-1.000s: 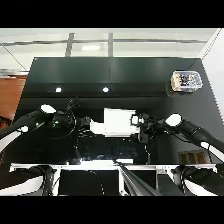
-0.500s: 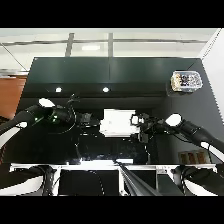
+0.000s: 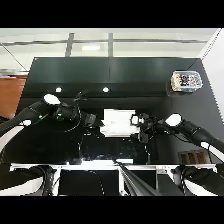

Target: Fold the box and place the chain.

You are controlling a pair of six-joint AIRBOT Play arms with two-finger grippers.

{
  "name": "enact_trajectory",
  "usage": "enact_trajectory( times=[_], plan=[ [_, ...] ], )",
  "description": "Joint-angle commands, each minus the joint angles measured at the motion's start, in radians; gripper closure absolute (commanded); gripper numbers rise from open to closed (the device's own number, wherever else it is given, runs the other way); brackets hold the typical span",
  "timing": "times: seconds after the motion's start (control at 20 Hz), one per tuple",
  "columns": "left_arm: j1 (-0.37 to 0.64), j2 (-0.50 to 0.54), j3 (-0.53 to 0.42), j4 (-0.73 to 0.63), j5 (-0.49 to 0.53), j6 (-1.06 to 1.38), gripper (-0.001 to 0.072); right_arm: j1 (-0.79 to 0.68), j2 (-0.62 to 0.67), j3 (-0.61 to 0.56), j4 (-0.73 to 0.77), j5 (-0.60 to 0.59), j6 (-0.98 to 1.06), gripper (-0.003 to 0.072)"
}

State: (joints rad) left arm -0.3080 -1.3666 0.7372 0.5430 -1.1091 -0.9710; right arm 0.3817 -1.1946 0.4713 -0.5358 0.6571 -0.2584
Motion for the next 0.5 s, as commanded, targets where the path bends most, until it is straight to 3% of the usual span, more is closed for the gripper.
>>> enact_trajectory(
  times=[0.0,0.2,0.45],
  plan=[
    [-0.077,0.000,0.061,0.141,0.035,-0.146,0.0206,0.001,-0.001,0.000,0.000,0.000,0.000,0.0676],
    [-0.181,0.000,0.146,0.368,0.082,-0.459,0.0205,0.001,-0.001,0.000,0.000,0.000,0.000,0.0676],
    [-0.253,0.000,0.176,0.455,0.119,-0.628,0.0204,0.001,-0.001,0.000,0.000,0.000,0.000,0.0676]
  ],
)
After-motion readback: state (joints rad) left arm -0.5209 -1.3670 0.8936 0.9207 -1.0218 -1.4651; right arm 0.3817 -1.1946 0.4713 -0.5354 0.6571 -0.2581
